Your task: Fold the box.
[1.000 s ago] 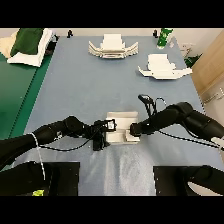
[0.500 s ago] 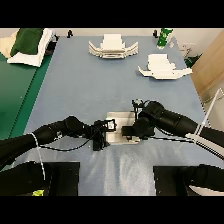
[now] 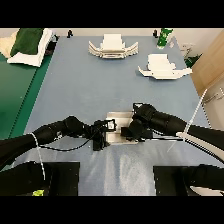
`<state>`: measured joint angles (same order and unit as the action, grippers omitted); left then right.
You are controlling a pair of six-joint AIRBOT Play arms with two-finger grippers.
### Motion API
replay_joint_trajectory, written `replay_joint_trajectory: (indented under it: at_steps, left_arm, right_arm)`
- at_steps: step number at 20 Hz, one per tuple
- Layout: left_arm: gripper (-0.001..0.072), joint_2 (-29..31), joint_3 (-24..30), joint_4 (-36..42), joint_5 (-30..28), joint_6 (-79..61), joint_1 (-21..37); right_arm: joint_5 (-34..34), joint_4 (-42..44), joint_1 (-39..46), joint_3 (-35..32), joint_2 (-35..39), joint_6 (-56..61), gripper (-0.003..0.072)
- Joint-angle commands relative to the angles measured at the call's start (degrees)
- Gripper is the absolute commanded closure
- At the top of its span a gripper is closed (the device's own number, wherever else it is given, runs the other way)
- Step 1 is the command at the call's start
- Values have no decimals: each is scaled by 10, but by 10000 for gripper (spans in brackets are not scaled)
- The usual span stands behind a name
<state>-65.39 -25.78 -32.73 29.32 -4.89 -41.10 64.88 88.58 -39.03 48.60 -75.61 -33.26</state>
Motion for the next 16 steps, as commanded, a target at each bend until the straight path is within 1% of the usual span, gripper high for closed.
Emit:
replay_joint_trajectory:
  at_steps: [1,2,3,5,6,7,8,10,12,16]
  left_arm:
    - [104,0,0,0,0,0,0]
    - [104,0,0,0,0,0,0]
    - [104,0,0,0,0,0,0]
    - [104,0,0,0,0,0,0]
    - [104,0,0,0,0,0,0]
    - [104,0,0,0,0,0,0]
    - [104,0,0,0,0,0,0]
    - [104,0,0,0,0,0,0]
    - [104,0,0,0,0,0,0]
    - [104,0,0,0,0,0,0]
  right_arm:
    - [2,-13,0,1,-5,13,646]
    - [2,-13,0,1,-5,13,671]
    - [6,-14,0,1,-5,13,681]
    - [8,-13,0,1,-4,7,680]
    - [11,-11,0,4,-4,0,633]
    - [17,-7,0,9,-3,-5,425]
    - [18,0,0,16,-1,-20,290]
    - [21,3,0,28,7,-24,286]
    - [24,3,2,33,19,-28,193]
    - [35,0,2,36,42,-28,193]
